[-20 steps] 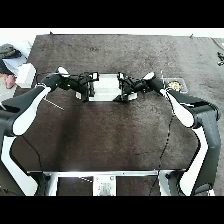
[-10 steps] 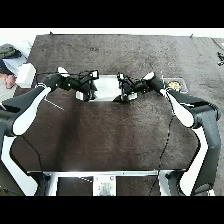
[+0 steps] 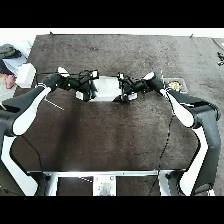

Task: Fold the box and place the chain.

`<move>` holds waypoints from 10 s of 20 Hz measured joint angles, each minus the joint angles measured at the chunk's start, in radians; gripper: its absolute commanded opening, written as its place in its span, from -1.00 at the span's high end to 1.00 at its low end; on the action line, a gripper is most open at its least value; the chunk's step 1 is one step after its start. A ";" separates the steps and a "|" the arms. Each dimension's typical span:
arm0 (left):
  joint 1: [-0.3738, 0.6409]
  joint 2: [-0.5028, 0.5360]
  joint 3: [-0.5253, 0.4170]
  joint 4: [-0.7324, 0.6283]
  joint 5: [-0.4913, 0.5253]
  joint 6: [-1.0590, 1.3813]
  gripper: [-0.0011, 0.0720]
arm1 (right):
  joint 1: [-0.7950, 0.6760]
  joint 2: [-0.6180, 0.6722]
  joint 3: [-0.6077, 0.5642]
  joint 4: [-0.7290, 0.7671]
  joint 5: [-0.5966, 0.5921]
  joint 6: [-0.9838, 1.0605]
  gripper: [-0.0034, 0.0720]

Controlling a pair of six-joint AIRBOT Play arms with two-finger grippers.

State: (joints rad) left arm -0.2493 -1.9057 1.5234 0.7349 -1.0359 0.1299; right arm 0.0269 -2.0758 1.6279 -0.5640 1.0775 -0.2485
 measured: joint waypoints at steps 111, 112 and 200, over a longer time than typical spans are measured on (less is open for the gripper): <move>-0.193 -0.180 0.481 0.715 -0.275 -1.925 0.03 | 0.000 0.000 0.000 0.000 -0.002 -0.002 -0.13; -0.200 -0.187 0.489 0.736 -0.284 -1.936 0.03 | 0.000 0.000 0.000 0.000 -0.002 -0.002 -0.13; 0.166 -0.293 0.291 -0.262 -0.436 0.270 -1.00 | 0.000 0.000 0.000 0.000 -0.001 -0.003 -0.13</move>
State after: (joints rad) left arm -0.0830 -2.1990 1.8149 0.4725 -1.4715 0.4000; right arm 0.0273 -2.0762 1.6279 -0.5640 1.0763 -0.2516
